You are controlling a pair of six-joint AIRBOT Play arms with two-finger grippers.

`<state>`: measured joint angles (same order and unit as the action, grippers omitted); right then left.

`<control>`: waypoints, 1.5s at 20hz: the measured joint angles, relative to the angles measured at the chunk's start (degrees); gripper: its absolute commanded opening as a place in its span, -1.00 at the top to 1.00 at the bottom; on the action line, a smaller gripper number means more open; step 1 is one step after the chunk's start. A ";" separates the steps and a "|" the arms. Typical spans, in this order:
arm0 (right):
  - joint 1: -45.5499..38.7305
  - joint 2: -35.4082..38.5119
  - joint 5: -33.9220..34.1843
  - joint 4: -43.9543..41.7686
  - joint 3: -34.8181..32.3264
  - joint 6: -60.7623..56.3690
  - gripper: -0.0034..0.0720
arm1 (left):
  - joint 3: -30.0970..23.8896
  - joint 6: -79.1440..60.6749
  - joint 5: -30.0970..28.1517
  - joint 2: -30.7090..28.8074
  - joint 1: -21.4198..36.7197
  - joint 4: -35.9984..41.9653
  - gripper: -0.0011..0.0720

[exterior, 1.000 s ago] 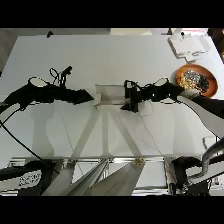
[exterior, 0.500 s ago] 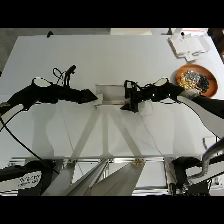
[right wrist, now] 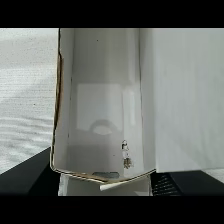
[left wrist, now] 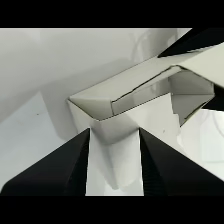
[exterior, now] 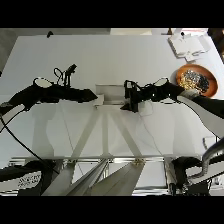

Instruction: Fold the box and place the chain.

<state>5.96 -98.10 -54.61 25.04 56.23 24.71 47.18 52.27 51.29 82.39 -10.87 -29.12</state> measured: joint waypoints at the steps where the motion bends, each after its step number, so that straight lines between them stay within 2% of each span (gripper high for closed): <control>1: 0.00 -0.02 -0.02 0.00 0.00 0.00 -0.30 | 0.00 0.00 -0.48 0.00 -0.22 -0.52 0.03; 8: 0.00 0.00 -0.04 0.00 0.00 -0.02 -0.30 | 0.00 -0.57 -5.31 0.04 -3.91 -2.03 0.03; 14: 0.02 0.00 0.00 -0.17 0.00 0.11 -0.30 | 0.00 -1.22 -8.57 0.02 -4.83 -8.50 0.03; 23: 0.00 -0.02 -0.07 0.22 0.00 -0.04 -0.30 | 2.45 1.81 -7.34 -0.04 -5.09 -10.23 0.04; 30: 0.00 -0.02 -0.04 0.07 0.00 -0.02 -0.30 | 5.84 14.82 -4.63 -0.04 -9.70 -20.59 0.04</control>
